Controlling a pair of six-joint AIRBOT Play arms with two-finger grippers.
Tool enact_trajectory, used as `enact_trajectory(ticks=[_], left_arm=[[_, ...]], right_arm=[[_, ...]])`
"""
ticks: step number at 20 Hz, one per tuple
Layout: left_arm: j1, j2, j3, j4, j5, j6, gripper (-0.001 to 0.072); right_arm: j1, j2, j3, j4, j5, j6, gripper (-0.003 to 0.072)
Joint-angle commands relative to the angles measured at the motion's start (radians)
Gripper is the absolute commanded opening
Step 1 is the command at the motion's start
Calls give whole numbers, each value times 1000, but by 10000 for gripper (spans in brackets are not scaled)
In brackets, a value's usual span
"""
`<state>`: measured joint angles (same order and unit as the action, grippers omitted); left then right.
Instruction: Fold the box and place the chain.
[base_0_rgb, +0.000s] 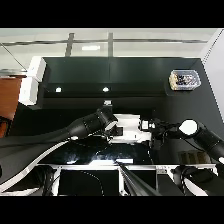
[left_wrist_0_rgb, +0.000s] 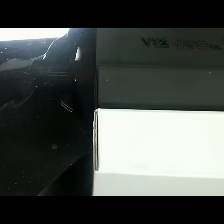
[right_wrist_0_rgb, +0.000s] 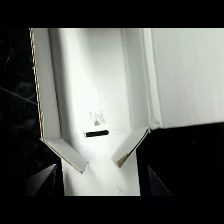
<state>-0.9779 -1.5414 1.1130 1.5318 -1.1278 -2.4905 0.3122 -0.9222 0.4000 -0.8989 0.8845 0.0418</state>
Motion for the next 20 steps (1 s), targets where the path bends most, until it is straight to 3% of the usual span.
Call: enact_trajectory(ticks=[1,2,5,6,7,13,20], left_arm=[[1,0,1,1,-1,0,26],[1,0,1,1,1,0,25],[1,0,1,1,1,0,25],[1,0,1,1,1,0,26],[1,0,1,1,1,0,26],[1,0,1,1,1,0,26],[1,0,1,1,1,0,26]], right_arm=[[8,3,0,35,-24,-49,539],[8,2,0,37,-19,-49,428],[8,-12,0,65,-6,-50,409],[8,-14,0,77,-3,-49,323],[9,-14,0,92,-1,-49,295],[101,-31,0,132,-27,-26,293],[102,-37,0,187,-70,7,292]])
